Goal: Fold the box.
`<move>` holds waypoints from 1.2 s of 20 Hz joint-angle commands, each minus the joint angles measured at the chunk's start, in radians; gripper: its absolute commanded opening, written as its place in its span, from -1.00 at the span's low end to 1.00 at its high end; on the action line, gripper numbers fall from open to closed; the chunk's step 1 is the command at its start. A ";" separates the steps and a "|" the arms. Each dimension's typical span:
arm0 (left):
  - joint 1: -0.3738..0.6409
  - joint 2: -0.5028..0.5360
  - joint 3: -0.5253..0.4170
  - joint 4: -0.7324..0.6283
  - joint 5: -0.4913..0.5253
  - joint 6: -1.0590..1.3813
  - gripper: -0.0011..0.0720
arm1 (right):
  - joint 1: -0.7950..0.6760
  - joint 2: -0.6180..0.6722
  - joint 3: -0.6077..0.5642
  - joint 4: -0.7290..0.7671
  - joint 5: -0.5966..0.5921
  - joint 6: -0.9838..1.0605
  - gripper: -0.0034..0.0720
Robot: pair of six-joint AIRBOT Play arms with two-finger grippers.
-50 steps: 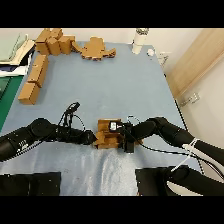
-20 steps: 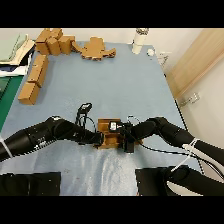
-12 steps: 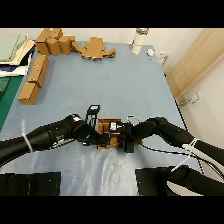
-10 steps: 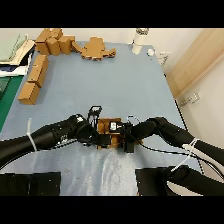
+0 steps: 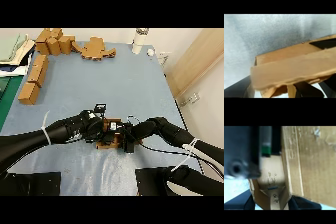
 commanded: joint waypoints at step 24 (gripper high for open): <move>-0.082 -0.157 0.118 0.084 -0.115 -0.097 -0.04 | 0.000 0.000 0.000 0.000 0.000 0.000 0.28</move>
